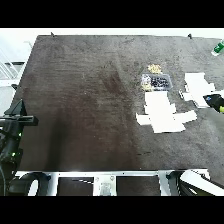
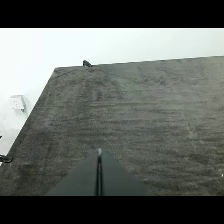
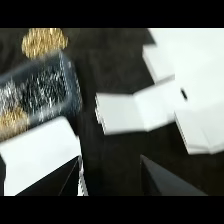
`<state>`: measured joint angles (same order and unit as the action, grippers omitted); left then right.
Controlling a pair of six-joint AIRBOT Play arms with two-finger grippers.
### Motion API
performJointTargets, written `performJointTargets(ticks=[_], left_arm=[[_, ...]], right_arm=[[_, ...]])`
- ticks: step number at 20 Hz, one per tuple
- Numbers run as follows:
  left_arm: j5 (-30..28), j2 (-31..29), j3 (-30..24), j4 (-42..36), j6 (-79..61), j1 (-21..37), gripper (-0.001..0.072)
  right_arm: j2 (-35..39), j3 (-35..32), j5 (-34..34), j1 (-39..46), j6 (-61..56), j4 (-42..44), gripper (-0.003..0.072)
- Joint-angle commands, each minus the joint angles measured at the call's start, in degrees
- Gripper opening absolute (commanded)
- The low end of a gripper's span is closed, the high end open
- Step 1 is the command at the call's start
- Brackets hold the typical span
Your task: Fold the box and place the chain.
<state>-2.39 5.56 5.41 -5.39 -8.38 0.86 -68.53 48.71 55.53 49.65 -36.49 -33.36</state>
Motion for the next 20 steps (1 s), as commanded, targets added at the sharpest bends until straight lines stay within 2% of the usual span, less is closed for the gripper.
performJointTargets(ticks=[1,5,7,9,14,20], left_arm=[[0.0,0.0,0.0,0.0,0.0,0.1,0.0019],[0.0,0.0,0.0,0.0,0.0,0.1,0.0018],[0.0,0.0,0.0,0.0,0.0,0.1,0.0019],[0.0,0.0,0.0,0.0,0.0,0.1,0.0018],[0.0,0.0,0.0,0.0,0.0,0.1,0.0018],[0.0,0.0,0.0,0.0,0.0,0.1,0.0019]], right_arm=[[-8.0,10.4,15.7,2.4,-7.5,-18.7,0.0434],[-16.0,20.4,17.6,-2.4,-7.5,-28.6,0.0438],[-18.9,23.4,19.2,-3.8,-7.4,-30.0,0.0478],[-22.0,25.7,21.1,-5.0,-7.0,-31.0,0.0477],[-27.7,26.5,27.4,-6.3,-4.9,-29.7,0.0506],[-31.1,26.5,27.5,-8.4,-4.9,-29.0,0.0507]])
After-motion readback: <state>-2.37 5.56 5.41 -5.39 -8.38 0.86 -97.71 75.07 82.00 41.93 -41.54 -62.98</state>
